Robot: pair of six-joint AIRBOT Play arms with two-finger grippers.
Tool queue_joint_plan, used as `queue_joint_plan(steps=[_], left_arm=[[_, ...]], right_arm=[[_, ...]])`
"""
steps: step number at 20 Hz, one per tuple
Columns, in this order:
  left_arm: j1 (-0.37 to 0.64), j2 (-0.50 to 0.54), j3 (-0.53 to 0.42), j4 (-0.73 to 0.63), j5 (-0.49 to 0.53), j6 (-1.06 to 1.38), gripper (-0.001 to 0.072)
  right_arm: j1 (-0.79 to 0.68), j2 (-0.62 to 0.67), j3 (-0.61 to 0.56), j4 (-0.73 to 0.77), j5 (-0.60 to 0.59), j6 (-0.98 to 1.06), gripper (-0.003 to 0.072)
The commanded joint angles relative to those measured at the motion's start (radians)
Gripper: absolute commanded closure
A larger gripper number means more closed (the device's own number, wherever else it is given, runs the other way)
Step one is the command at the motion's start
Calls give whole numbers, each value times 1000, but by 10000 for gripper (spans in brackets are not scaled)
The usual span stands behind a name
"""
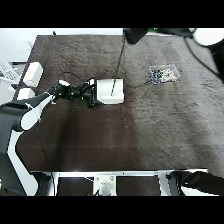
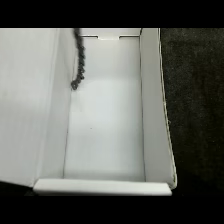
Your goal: Fold the box and place the chain.
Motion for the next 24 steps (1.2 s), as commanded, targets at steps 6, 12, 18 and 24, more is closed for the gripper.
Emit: queue_joint_plan(steps=[6,12,18,24], left_arm=[[0,0,0,0,0,0,360],[0,0,0,0,0,0,361],[0,0,0,0,0,0,361],[0,0,0,0,0,0,361]], right_arm=[[3,-77,-306,278,-119,1,679],[0,-166,-487,288,-268,0,679],[-44,-164,-515,270,-266,-1,127],[-311,-69,-519,227,-247,89,127]])
